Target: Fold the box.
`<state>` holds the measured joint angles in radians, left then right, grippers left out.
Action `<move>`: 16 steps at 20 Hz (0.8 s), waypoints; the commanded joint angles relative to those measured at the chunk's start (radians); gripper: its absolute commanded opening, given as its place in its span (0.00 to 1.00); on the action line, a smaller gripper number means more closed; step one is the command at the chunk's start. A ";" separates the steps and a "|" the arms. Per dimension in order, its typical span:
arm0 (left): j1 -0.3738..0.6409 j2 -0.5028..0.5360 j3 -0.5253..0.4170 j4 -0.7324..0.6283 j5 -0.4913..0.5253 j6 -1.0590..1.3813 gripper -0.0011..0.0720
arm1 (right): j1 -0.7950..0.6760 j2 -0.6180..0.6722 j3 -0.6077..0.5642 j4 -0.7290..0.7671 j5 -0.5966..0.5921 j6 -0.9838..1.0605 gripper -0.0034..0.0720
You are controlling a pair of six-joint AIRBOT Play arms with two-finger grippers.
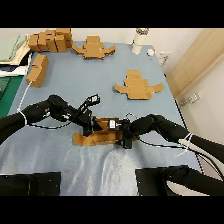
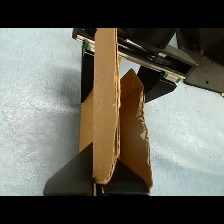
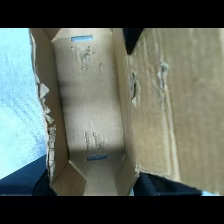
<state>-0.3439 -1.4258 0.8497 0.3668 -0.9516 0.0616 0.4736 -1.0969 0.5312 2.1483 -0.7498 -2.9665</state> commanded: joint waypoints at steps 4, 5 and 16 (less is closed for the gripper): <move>0.001 0.000 0.000 0.000 0.000 0.000 0.03 | 0.000 -0.001 -0.001 -0.006 0.000 0.000 0.80; 0.001 0.000 0.000 0.000 0.000 0.000 0.03 | 0.000 -0.001 -0.001 -0.007 0.000 0.000 0.80; 0.001 0.000 0.001 -0.015 0.001 0.001 0.03 | 0.000 -0.001 -0.001 -0.014 -0.002 0.002 0.67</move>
